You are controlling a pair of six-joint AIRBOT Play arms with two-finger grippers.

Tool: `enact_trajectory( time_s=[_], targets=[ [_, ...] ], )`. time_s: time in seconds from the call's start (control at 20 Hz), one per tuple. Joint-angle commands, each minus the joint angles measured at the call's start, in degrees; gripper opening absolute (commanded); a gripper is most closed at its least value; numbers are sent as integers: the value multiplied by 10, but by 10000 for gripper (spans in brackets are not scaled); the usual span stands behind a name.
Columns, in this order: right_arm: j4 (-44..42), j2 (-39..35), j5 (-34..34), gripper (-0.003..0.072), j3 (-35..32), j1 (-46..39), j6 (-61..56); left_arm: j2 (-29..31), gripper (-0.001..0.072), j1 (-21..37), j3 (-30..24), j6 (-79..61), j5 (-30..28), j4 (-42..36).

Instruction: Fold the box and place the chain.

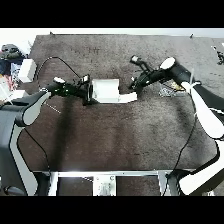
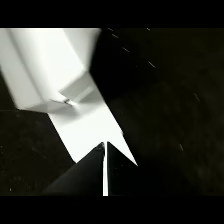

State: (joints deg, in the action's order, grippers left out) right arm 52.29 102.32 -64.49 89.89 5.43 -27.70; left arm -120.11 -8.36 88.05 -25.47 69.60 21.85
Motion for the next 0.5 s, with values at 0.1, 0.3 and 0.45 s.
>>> enact_trajectory(
  time_s=[0.1,0.3,0.45],
  targets=[
    [26,-7,-47,33,-19,-76,-266,0,231,0,0,0,0,0],
    [19,23,-47,34,-35,-80,-300,0,231,0,0,0,0,0],
    [9,55,-37,35,-35,-60,-299,0,230,0,0,0,0,0]
  ],
)
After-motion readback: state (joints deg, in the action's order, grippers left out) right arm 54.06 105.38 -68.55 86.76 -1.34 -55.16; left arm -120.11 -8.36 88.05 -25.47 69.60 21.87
